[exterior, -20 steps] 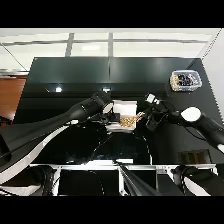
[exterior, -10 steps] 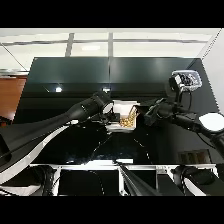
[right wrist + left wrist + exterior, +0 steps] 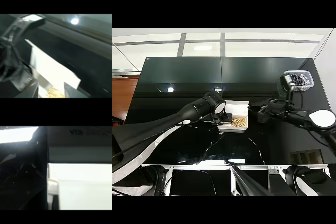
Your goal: Fold the box and place the chain.
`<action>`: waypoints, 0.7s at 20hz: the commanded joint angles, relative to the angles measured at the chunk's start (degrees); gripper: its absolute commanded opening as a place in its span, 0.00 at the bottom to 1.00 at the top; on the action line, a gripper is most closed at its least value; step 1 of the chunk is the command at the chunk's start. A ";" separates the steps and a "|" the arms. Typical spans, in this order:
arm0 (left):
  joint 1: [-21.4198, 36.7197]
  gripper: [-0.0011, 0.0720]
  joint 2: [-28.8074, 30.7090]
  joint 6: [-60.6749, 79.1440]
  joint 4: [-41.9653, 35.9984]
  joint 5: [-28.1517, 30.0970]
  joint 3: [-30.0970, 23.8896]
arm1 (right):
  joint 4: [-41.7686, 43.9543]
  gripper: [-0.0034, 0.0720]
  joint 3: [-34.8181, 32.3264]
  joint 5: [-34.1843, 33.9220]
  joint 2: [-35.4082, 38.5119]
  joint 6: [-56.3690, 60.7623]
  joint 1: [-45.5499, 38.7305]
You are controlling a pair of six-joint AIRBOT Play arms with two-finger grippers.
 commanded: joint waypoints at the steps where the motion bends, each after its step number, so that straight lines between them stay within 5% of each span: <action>1: -0.02 0.06 0.00 0.13 0.13 -0.17 -0.02 | -9.03 0.55 0.07 11.52 2.64 5.53 -8.76; 10: 0.02 0.06 0.72 0.39 0.35 0.24 1.09 | -10.58 0.55 0.04 16.35 2.73 9.84 -11.58; 11: -0.04 0.11 1.49 0.31 0.55 0.39 1.11 | -10.58 0.55 0.04 16.33 2.73 9.81 -11.58; 13: -0.04 0.69 2.95 0.09 1.11 0.66 1.11 | -10.58 0.55 0.04 16.33 2.73 9.84 -11.58; 14: -0.04 0.72 3.65 0.42 1.33 0.59 1.11 | -10.60 0.55 0.04 16.33 2.73 9.84 -11.58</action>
